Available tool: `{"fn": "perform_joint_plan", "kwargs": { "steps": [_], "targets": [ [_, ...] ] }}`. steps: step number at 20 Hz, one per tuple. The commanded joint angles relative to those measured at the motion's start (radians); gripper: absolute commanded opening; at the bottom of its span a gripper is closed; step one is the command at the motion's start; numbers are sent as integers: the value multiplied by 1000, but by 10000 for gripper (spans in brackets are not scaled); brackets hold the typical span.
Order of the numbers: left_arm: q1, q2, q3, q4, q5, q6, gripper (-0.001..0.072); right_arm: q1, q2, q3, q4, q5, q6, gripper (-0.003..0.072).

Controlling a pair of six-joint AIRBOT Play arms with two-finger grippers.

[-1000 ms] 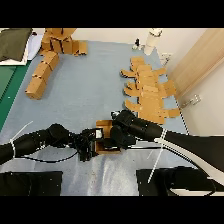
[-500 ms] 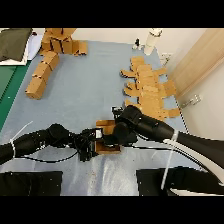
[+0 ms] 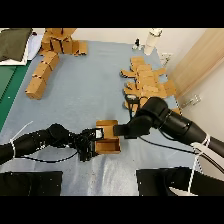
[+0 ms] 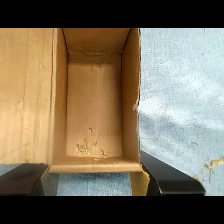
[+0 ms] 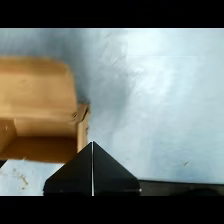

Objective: Fold the box.

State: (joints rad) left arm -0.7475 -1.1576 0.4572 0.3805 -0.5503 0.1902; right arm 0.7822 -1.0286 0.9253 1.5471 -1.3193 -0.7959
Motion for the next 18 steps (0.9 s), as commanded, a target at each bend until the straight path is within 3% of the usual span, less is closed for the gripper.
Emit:
{"fn": "perform_joint_plan", "kwargs": {
  "steps": [1,3,6,10,12,15,18],
  "targets": [
    [0,0,1,0,0,0,520,-169,-8,-5,-27,35,-140,5],
    [0,0,1,0,0,0,520,-346,-89,-8,136,139,-325,4],
    [0,0,1,0,0,0,519,-577,-262,-8,650,275,-750,3],
    [0,0,1,0,0,0,520,-638,-476,-7,1099,164,-1131,1],
    [0,0,1,0,0,0,519,-606,-497,-8,1192,118,-1303,2],
    [0,0,1,0,0,0,519,-541,-489,-11,1211,-2,-1474,2],
    [0,0,1,0,0,0,519,-473,-398,-92,1207,26,-1526,1]
  ]
}}
